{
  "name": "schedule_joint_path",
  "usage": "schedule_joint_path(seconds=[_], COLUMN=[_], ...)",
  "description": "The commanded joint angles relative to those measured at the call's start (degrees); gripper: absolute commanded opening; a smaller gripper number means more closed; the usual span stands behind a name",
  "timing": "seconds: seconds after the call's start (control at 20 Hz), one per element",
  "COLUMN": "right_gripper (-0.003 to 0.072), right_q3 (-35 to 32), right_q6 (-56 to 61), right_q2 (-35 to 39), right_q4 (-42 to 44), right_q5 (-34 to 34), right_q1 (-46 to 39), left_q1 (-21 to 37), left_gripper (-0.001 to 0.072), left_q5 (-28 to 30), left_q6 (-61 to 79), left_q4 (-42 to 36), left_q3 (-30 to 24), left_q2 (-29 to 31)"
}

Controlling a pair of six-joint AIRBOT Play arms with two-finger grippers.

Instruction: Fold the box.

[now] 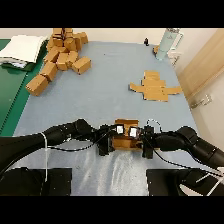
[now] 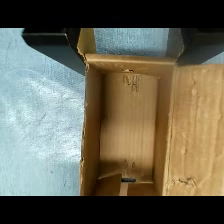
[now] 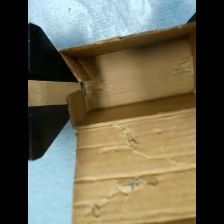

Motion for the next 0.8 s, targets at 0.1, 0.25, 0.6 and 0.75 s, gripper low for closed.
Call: schedule_joint_path(seconds=[0.1, 0.25, 0.6, 0.75], right_gripper=[0.0202, 0.0524, 0.0595, 0.0478], right_q3=[0.02, 0.0, 0.0, 0.09], right_q6=[-1.05, -1.03, -1.01, -0.92], right_q2=[-1.11, -2.47, -2.67, -2.64], right_q4=[1.05, 1.33, 1.25, 1.18], right_q5=[4.81, 5.18, 4.79, 2.95], right_q1=[2.75, 2.78, 2.78, 2.75], left_q1=[0.02, 0.02, 0.02, 0.02], left_gripper=[0.0425, 0.0425, 0.0425, 0.0424], left_q5=[0.02, 0.02, 0.02, 0.02], left_q6=[-0.09, -0.09, -0.09, -0.09], left_q4=[-0.02, -0.02, 0.0, -0.02], left_q3=[0.02, 0.02, 0.02, 0.02], left_q2=[0.02, 0.02, 0.02, 0.02])
